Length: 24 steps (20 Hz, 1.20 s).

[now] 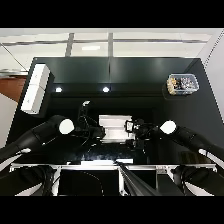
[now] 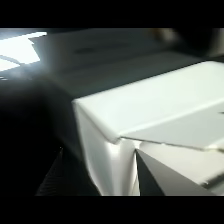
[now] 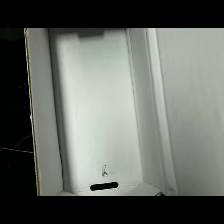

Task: Fold the box and place the chain.

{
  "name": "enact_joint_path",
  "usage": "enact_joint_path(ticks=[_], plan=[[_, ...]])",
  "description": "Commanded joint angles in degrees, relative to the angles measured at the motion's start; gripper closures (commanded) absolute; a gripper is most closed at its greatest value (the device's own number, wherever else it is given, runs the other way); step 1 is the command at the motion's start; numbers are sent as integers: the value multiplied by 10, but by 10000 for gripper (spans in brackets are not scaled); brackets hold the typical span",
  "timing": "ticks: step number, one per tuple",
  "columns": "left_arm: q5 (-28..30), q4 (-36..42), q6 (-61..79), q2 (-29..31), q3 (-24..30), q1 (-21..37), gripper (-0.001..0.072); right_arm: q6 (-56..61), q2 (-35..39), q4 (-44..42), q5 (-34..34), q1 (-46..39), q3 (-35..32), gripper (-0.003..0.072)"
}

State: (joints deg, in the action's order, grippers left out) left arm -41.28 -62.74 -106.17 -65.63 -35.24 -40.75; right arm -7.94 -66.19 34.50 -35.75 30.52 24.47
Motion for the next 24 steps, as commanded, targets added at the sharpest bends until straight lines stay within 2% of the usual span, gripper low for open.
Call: enact_joint_path(ticks=[1, 3, 6, 9, 11, 13, 20, 22, 24], plan=[[-25, -146, -164, -22, -39, -52, 198, 0, 0, 0, 0, 0, 0, 260], [-70, -193, -190, -39, -68, -73, 198, 0, 0, 0, 0, 0, 0, 260], [-109, -219, -221, -66, -100, -91, 198, 0, 0, 0, 0, 0, 0, 260], [-120, -228, -257, -78, -111, -97, 214, 0, 0, 0, 0, 0, 0, 260], [-119, -236, -273, -80, -112, -99, 300, 0, 0, 0, 0, 0, 0, 260], [-117, -236, -274, -85, -113, -104, 356, 0, 0, 0, 0, 0, 0, 260], [-122, -241, -278, -107, -146, -117, 358, 0, 0, 0, 0, 0, 0, 260], [-133, -241, -278, -108, -146, -117, 434, 0, 0, 0, 0, 0, 0, 260], [-135, -242, -279, -108, -147, -117, 434, 0, 0, 0, 0, 0, 0, 260]])
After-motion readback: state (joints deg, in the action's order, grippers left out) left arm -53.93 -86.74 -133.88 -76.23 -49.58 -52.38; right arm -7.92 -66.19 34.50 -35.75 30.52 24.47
